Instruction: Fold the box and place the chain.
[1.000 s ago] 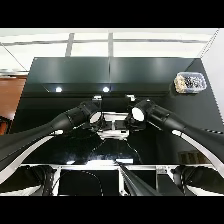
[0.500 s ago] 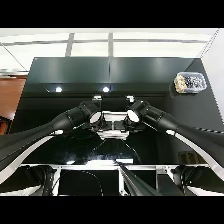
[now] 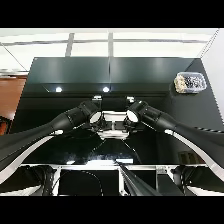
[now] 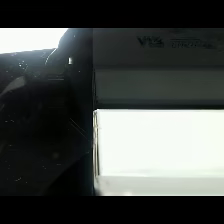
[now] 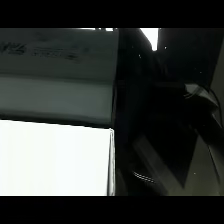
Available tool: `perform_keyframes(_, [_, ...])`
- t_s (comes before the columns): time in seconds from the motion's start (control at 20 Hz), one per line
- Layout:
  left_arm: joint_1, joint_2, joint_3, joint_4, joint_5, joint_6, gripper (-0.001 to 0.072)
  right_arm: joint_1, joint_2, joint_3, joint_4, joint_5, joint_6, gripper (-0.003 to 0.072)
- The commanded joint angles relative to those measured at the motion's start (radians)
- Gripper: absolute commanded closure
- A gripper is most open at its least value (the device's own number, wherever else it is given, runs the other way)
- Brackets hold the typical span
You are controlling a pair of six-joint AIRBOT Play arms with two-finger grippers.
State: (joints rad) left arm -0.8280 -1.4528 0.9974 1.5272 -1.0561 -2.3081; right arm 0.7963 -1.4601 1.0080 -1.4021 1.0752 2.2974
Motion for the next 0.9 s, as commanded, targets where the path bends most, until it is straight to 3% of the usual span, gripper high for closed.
perform_keyframes(0.0, [0.001,0.000,0.001,0.001,-0.001,0.000,0.0683,0.000,-0.004,0.001,-0.002,-0.007,0.005,0.0679])
perform_keyframes(0.2, [0.001,0.000,0.001,0.001,-0.001,0.000,0.0683,0.000,-0.004,0.001,-0.002,-0.006,0.019,0.0676])
perform_keyframes(0.25, [0.001,0.000,0.001,0.001,-0.001,0.000,0.0683,0.000,-0.004,0.001,-0.002,-0.006,0.019,0.0626])
perform_keyframes(0.3, [0.000,0.000,0.001,0.001,-0.001,0.000,0.0683,-0.001,-0.004,0.001,-0.004,-0.006,0.024,0.0489])
perform_keyframes(0.35, [0.000,0.000,0.001,0.001,-0.001,0.000,0.0683,-0.003,-0.004,0.001,-0.003,-0.006,0.028,0.0474])
perform_keyframes(0.4, [0.000,0.000,0.001,0.001,-0.001,0.000,0.0683,-0.003,-0.003,0.001,-0.003,-0.006,0.029,0.0476])
perform_keyframes(0.5, [0.000,0.000,0.001,0.001,-0.001,0.000,0.0683,-0.003,-0.003,0.001,-0.002,-0.005,0.029,0.0679])
perform_keyframes(0.65, [0.000,0.000,0.001,0.001,-0.001,0.000,0.0683,-0.005,-0.002,0.001,0.006,-0.005,0.028,0.0665])
perform_keyframes(0.75, [0.001,0.000,0.001,0.001,-0.001,0.000,0.0683,-0.015,0.007,0.001,0.006,0.003,0.027,0.0343])
perform_keyframes(0.8, [0.001,0.000,0.001,0.001,-0.001,0.000,0.0683,-0.023,0.021,0.001,0.005,0.018,0.019,0.0293])
perform_keyframes(0.85, [0.001,0.000,0.001,0.001,-0.002,0.000,0.0683,-0.031,0.040,0.001,0.005,0.031,-0.006,0.0293])
